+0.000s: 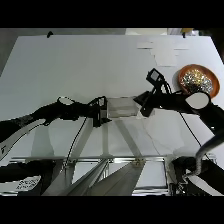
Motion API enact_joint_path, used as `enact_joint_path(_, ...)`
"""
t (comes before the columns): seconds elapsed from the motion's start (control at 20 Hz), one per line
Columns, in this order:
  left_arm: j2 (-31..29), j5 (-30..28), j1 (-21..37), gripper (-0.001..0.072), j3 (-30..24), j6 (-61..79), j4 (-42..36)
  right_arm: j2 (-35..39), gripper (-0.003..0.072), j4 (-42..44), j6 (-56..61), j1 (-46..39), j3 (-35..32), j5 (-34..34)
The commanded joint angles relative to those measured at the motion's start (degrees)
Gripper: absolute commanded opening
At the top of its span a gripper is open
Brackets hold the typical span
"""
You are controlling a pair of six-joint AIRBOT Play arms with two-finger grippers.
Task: Fold the box and place the chain.
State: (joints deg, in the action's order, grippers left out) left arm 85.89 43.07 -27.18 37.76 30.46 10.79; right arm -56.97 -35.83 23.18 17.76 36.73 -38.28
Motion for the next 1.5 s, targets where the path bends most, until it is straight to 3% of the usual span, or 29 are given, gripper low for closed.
enact_joint_path(0.0, 0.0, 0.0, 0.0, 0.0014, 0.0, 0.0, 0.0, -7.4, 0.0014, 10.4, 0.3, 2.6, 0.1, 13.7)
enact_joint_path(0.15, 0.0, 0.0, 0.0, 0.0014, 0.0, 0.0, 0.0, -13.7, 0.0014, 8.2, 0.3, 2.6, 0.1, 12.8)
enact_joint_path(0.35, 0.0, 0.0, 0.0, 0.0014, 0.0, 0.0, 0.0, -16.6, 0.0015, 7.6, 0.4, 2.6, 0.1, 12.3)
enact_joint_path(0.6, 0.0, 0.0, 0.0, 0.0014, 0.0, 0.0, 0.0, -16.5, 0.0018, 7.1, 1.0, 2.6, 0.1, 8.2)
enact_joint_path(0.75, 0.0, 0.0, 0.0, 0.0014, 0.0, 0.0, 0.0, -12.8, 0.0019, 5.2, 1.0, 1.4, 0.8, 3.0)
enact_joint_path(0.95, 0.0, 0.0, 0.0, 0.0014, 0.0, 0.0, 0.0, -1.7, 0.0019, -3.4, 1.0, -3.6, 2.1, -7.8)
enact_joint_path(1.1, 0.0, 0.0, 0.0, 0.0014, 0.0, 0.0, 0.0, 6.0, 0.0018, -14.5, 0.5, -4.9, 2.1, -12.7)
enact_joint_path(1.35, 0.0, 0.0, 0.0, 0.0014, 0.0, 0.0, 0.0, 6.9, 0.002, -33.6, -2.4, -4.9, 2.1, -19.5)
enact_joint_path(1.4, 0.0, 0.0, 0.0, 0.0014, 0.0, 0.0, 0.0, 6.0, 0.0105, -33.8, -6.1, -4.9, 2.1, -19.0)
enact_joint_path(1.45, 0.0, 0.0, 0.0, 0.0014, 0.0, 0.0, 0.0, 4.7, 0.0245, -32.6, -11.0, -4.9, 2.1, -18.1)
